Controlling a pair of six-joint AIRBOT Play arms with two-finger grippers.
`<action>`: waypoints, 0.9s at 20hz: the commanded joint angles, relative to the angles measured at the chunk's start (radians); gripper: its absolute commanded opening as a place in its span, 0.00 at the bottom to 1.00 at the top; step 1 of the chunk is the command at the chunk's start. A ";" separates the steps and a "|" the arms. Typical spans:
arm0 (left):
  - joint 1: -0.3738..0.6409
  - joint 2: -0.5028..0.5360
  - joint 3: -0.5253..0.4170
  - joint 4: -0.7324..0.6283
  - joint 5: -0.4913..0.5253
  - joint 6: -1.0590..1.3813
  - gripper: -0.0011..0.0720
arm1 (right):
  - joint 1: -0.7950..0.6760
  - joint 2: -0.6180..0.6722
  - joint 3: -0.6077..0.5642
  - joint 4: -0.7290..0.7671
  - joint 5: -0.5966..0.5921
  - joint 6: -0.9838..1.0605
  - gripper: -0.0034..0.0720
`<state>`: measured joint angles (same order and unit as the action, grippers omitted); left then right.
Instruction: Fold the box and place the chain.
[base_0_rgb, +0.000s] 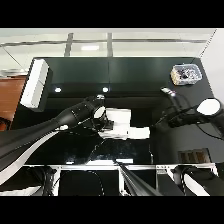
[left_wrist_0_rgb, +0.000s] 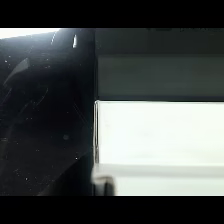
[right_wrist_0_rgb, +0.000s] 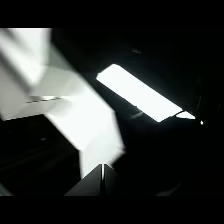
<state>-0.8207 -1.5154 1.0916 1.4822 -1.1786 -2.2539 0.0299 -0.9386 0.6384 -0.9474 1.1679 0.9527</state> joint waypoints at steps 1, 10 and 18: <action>0.001 -0.001 0.000 0.001 -0.001 0.002 0.05 | -0.164 0.022 -0.060 -0.059 -0.155 0.225 0.07; 0.001 -0.001 0.000 0.001 0.000 0.002 0.05 | -0.094 -0.130 -0.232 0.304 -0.120 0.177 0.07; 0.001 -0.001 0.000 0.001 0.000 0.002 0.05 | 0.068 -0.238 -0.232 0.498 -0.167 0.017 0.07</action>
<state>-0.8207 -1.5154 1.0916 1.4834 -1.1793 -2.2524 0.0551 -1.1423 0.4084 -0.5720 1.0065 1.0737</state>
